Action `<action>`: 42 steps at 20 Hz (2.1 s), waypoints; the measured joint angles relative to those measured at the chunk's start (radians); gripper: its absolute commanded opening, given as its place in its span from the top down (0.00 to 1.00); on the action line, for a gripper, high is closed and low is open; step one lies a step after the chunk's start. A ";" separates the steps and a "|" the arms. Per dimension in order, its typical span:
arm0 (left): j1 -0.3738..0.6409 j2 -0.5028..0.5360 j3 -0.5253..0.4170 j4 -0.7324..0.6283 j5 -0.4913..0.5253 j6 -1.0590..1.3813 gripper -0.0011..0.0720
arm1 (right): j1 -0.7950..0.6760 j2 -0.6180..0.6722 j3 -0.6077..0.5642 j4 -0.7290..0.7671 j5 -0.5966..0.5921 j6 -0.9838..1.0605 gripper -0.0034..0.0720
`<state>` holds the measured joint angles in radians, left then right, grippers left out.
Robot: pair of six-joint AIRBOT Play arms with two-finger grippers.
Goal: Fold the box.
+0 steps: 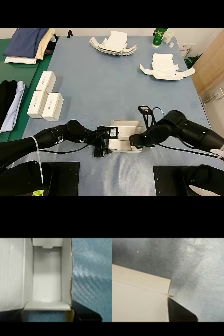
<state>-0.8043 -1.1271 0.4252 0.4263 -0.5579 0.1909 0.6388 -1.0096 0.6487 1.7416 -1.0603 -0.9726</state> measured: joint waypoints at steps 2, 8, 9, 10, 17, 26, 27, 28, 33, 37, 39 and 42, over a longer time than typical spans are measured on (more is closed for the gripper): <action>0.000 0.000 0.000 0.000 0.000 -0.001 0.37 | 0.062 -0.070 0.055 -0.085 -0.034 0.109 0.55; 0.000 0.000 0.000 -0.001 0.000 -0.002 0.37 | 0.120 -0.182 0.131 -0.193 -0.106 0.277 0.90; 0.000 0.000 0.000 -0.001 0.000 -0.002 0.37 | 0.122 -0.188 0.134 -0.204 -0.120 0.290 0.95; 0.000 0.000 0.000 -0.002 0.000 -0.002 0.37 | 0.124 -0.192 0.137 -0.209 -0.126 0.303 0.95; 0.000 0.000 0.000 -0.001 0.000 0.000 0.37 | 0.129 -0.201 0.144 -0.222 -0.131 0.322 0.78; 0.000 0.000 0.000 0.000 0.002 0.002 0.37 | 0.130 -0.107 0.163 -0.210 -0.197 0.301 0.33; 0.000 0.000 0.000 0.000 0.002 0.001 0.37 | 0.130 -0.084 0.169 -0.216 -0.216 0.299 0.40; 0.000 0.000 0.000 0.000 0.002 0.001 0.37 | 0.129 -0.055 0.177 -0.221 -0.234 0.295 0.58; 0.000 0.000 0.000 0.000 0.000 0.000 0.37 | 0.047 0.088 0.194 -0.273 -0.339 0.225 0.95; 0.000 0.000 0.000 0.000 0.000 0.000 0.37 | -0.206 0.086 0.182 -0.211 -0.295 0.010 0.95; 0.000 0.000 0.000 0.000 0.000 0.000 0.37 | -0.367 0.024 0.185 -0.060 -0.227 -0.179 0.95; 0.000 0.000 0.000 0.000 0.000 0.000 0.37 | -0.552 -0.115 0.227 0.262 -0.197 -0.489 0.95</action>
<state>-0.8043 -1.1271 0.4252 0.4259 -0.5579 0.1909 0.0872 -1.1244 0.8757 2.0033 -1.2575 -1.4616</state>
